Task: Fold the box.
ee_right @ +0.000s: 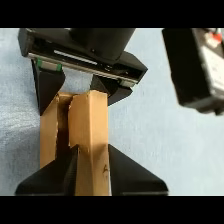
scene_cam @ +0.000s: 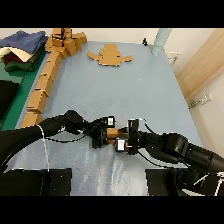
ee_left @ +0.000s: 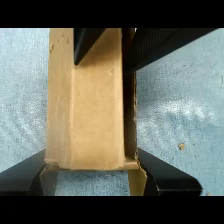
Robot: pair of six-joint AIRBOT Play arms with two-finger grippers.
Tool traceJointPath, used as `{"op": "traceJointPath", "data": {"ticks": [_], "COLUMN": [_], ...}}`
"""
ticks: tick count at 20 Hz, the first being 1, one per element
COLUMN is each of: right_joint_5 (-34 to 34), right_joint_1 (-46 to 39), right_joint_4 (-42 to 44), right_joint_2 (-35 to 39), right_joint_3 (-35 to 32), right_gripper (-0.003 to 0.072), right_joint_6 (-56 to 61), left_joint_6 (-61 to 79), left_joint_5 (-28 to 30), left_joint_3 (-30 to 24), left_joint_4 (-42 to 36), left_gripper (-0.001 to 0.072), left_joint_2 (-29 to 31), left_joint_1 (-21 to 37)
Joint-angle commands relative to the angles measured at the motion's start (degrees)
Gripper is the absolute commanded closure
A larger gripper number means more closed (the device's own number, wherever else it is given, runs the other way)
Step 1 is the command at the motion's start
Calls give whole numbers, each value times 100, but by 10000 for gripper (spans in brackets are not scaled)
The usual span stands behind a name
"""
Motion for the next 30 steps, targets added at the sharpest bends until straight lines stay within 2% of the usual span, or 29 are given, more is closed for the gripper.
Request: {"op": "traceJointPath", "data": {"ticks": [1,2,14,25,26,27,28,30], "right_joint_5": [-11,-24,-354,-498,-501,-496,-498,-496], "right_joint_1": [-2,0,63,63,63,63,63,63], "right_joint_4": [4,7,566,651,651,651,649,649], "right_joint_2": [-20,-20,-26,-24,-24,-24,-13,22], "right_joint_3": [4,4,0,0,0,0,0,9], "right_gripper": [495,531,531,524,512,402,325,325], "right_joint_6": [68,68,61,61,61,61,61,61], "left_joint_6": [-2,-2,-2,-2,-2,-2,-2,-2], "left_joint_5": [2,2,2,2,2,2,2,2], "left_joint_3": [0,0,0,0,0,0,0,0], "left_joint_4": [0,0,0,0,0,0,0,0], "left_gripper": [296,296,296,296,296,296,296,296], "left_joint_2": [4,4,4,4,2,4,4,4], "left_joint_1": [-2,-2,-2,-2,-2,-2,-2,-2]}}
